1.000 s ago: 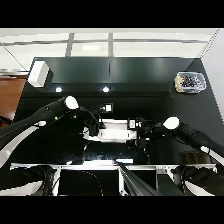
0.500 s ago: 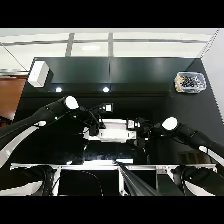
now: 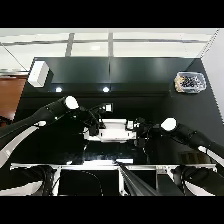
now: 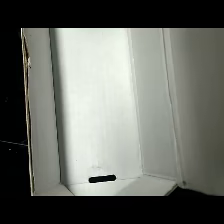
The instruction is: Fold the box and place the chain.
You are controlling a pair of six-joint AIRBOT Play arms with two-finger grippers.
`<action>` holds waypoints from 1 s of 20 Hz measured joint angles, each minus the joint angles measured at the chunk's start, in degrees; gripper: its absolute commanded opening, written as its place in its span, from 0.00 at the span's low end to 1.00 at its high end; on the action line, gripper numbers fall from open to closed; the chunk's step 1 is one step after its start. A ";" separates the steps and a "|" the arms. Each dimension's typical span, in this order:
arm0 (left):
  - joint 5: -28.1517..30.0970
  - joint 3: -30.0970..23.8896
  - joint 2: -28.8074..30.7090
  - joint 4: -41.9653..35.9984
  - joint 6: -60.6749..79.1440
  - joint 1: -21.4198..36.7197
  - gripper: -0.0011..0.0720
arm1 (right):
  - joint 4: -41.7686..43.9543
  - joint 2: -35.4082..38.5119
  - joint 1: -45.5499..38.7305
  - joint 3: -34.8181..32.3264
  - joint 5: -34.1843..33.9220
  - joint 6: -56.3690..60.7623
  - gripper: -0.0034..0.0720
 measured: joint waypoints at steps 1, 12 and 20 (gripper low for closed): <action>0.00 0.00 0.00 0.00 0.00 0.00 0.05 | -0.17 -0.04 0.09 0.00 -0.15 0.39 0.88; -0.22 0.02 0.09 0.07 -0.02 0.02 0.39 | -1.03 -0.04 0.35 0.00 -1.07 1.66 0.54; -5.53 0.11 9.07 9.68 -11.41 0.31 0.56 | -1.11 -0.09 0.35 0.00 -1.25 1.75 0.54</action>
